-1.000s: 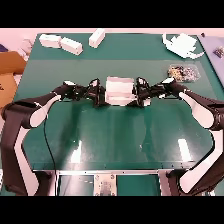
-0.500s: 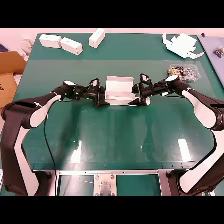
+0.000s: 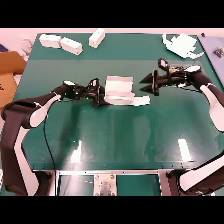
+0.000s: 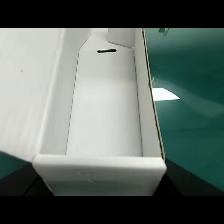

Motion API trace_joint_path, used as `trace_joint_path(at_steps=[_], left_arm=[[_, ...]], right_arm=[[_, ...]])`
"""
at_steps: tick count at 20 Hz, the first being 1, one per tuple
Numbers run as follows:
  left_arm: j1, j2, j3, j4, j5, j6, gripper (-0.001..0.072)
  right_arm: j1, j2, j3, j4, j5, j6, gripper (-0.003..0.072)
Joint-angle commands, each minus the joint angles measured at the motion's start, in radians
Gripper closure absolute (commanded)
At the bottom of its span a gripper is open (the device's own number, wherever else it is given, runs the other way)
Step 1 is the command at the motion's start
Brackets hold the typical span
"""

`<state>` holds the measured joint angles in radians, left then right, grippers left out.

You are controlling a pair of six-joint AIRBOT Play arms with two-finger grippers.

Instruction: Fold the box and place the chain.

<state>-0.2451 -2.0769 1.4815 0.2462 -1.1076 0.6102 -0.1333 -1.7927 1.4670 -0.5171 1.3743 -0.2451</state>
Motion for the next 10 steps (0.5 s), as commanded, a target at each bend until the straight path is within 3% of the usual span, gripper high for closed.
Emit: trace_joint_path(at_steps=[1, 5, 10], left_arm=[[0.000, 0.000, 0.000, 0.000, 0.000, 0.000, 0.0352], [0.000, 0.000, 0.000, 0.000, -0.001, 0.000, 0.0352], [0.000, 0.000, 0.000, 0.000, -0.001, 0.000, 0.0352]], right_arm=[[0.008, 0.052, 0.004, 0.074, 0.117, 0.110, 0.0675], [0.095, 0.059, 0.004, 0.113, 0.054, 0.176, 0.0676], [0.152, -0.002, 0.004, 0.046, -0.066, 0.228, 0.0679]])
